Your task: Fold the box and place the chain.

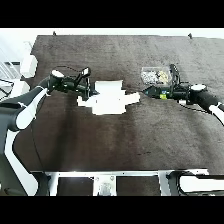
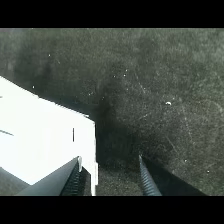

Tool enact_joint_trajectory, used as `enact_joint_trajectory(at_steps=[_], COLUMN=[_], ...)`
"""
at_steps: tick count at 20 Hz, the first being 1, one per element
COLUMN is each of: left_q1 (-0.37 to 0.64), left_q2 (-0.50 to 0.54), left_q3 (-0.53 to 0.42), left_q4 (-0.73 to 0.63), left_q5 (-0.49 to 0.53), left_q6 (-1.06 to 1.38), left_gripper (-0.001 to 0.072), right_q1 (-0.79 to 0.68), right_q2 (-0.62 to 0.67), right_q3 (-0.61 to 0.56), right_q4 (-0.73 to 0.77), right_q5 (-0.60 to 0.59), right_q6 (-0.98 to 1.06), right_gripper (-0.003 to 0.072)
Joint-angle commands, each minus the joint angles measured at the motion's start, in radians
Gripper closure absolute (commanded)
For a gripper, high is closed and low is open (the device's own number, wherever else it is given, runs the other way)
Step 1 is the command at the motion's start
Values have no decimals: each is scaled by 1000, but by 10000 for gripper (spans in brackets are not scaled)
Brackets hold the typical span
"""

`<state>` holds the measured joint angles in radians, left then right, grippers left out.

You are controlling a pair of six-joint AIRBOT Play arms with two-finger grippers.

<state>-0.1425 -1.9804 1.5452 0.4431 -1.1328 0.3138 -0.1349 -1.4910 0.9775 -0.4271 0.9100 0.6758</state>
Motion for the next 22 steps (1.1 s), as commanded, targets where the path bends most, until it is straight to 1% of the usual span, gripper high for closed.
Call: enact_joint_trajectory(at_steps=[1, 4, 6, 8, 9, 13, 18, 22], left_q1=[0, -5, -26, -54, -63, -50, -51, -51], left_q2=[1, 1, 1, 1, 0, 0, -5, -5], left_q3=[-9, -8, -8, -6, -6, -6, -6, -6], left_q4=[-13, -6, 3, 50, 55, 40, 40, 40], left_q5=[16, 15, 18, 46, 75, 75, 75, 75], left_q6=[80, 89, 90, 88, 88, 53, 34, 27], left_gripper=[693, 693, 693, 693, 693, 693, 692, 689], right_q1=[0, 0, 1, 1, 1, 1, 2, -2], right_q2=[1, 1, 1, 1, 1, 1, 1, 7], right_q3=[-6, -6, -9, -16, -21, -44, -47, -47], right_q4=[0, 0, 1, 8, 8, 8, 19, 60], right_q5=[0, 0, 1, 0, 0, 0, 1, 4], right_q6=[-5, -7, -7, -7, -7, -7, -14, -151], right_gripper=[252, 251, 251, 251, 251, 251, 251, 251])
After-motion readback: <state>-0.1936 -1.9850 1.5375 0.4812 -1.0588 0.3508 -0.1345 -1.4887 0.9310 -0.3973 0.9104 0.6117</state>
